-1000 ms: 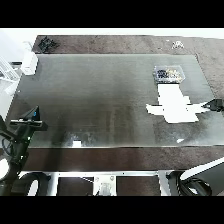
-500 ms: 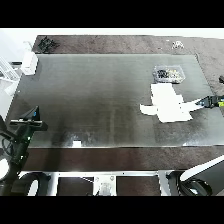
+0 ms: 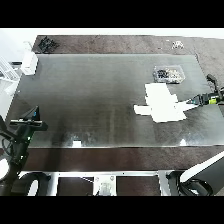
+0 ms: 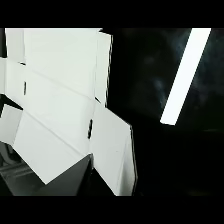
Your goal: Fold the box and place the chain.
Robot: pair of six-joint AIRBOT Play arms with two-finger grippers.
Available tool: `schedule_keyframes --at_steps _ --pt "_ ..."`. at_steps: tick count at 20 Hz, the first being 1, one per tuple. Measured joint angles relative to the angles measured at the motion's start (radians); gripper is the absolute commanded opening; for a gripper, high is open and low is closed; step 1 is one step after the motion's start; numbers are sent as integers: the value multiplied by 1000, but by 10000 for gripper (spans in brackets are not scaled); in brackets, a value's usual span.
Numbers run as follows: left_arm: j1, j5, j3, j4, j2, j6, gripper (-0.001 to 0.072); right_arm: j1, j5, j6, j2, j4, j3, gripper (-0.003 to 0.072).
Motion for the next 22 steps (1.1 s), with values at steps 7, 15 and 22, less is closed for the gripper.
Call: schedule_keyframes --at_steps 7,15,22 --pt "0 0 0 0 0 0 25 37 1 58 -10 3 -26 341" --pt "0 0 0 0 0 0 25 79 5 56 -8 68 -114 8" --pt "0 0 0 0 0 0 25 139 -19 22 186 143 -292 6"
